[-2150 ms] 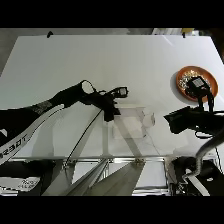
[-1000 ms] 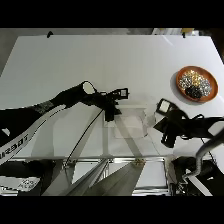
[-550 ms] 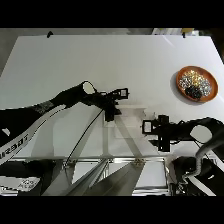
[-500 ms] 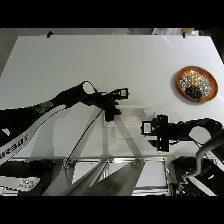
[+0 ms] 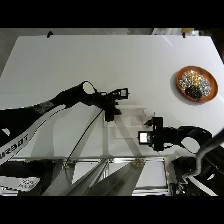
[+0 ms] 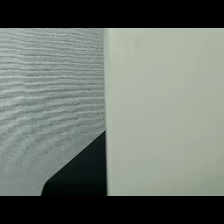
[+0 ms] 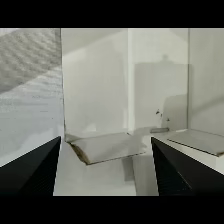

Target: Fold the box and place the chain.

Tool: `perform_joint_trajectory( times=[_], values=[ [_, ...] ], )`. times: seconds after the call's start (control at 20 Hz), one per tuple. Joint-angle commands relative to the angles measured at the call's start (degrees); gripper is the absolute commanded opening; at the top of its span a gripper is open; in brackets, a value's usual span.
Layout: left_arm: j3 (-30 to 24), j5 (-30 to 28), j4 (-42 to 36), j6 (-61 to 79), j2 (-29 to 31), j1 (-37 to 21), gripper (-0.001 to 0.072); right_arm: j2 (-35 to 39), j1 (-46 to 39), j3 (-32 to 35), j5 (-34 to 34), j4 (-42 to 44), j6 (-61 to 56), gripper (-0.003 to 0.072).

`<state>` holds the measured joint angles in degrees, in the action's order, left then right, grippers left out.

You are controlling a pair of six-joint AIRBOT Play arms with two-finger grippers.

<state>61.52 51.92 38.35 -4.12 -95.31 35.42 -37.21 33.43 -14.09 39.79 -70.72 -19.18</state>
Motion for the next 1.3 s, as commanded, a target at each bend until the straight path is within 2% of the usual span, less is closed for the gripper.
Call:
perform_joint_trajectory(
  times=[0.0,0.35,0.6,0.75,0.95,1.25],
  values=[
    [0.0,0.2,0.0,0.0,0.0,0.0,0.0012,0.0,2.6,2.6,-4.5,-0.3,0.4,0.0627],
    [0.0,0.2,0.0,0.0,0.0,0.0,0.0012,-2.3,3.8,2.5,-9.6,-1.3,0.4,0.0625],
    [0.0,0.2,0.0,0.0,0.0,0.0,0.0012,-2.8,-3.4,-0.8,-9.1,0.3,3.3,0.0625],
    [0.0,0.2,0.0,0.0,0.0,0.0,0.0012,-4.0,-6.2,-2.6,-7.9,4.7,4.8,0.0625],
    [0.0,0.2,0.0,0.0,0.0,0.0,0.0012,-8.3,-10.8,-5.7,-4.7,13.8,15.4,0.0625],
    [0.0,0.2,0.0,0.0,0.0,0.0,0.0012,-14.9,-17.0,-10.3,2.1,16.2,16.7,0.0625]
  ],
)
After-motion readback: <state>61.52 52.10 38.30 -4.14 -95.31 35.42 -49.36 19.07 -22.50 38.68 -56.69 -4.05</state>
